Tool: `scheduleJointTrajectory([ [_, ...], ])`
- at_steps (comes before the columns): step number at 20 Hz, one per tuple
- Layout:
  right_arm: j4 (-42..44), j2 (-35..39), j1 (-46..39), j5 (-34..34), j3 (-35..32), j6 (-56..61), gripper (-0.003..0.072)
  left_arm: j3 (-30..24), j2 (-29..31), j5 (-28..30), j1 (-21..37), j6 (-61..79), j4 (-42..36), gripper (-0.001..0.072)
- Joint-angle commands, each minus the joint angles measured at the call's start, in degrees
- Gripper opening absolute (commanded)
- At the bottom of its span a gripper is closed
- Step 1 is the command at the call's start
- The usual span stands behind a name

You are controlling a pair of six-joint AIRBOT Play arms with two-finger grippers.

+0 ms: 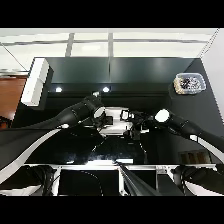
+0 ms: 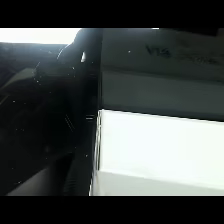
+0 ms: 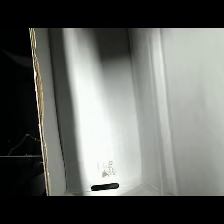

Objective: Fold the box and place the chain.

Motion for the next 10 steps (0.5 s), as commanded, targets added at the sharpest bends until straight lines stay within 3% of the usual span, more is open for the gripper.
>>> scheduleJointTrajectory([
  [1, 0.0, -0.04, 0.02, 0.02, -0.02, 0.0, 0.0133, 0.07, -0.57, 0.0, 0.04, 0.39, -1.29, 0.0143],
  [3, 0.0, -0.04, 0.02, 0.02, -0.02, 0.0, 0.0133, 0.07, -0.66, 0.22, 0.02, 1.36, -1.68, 0.0042],
  [10, -0.02, -0.04, 0.02, 0.02, -0.02, -0.02, 0.0133, 0.07, -0.66, 0.0, 0.04, 1.49, -1.68, 0.0032],
])
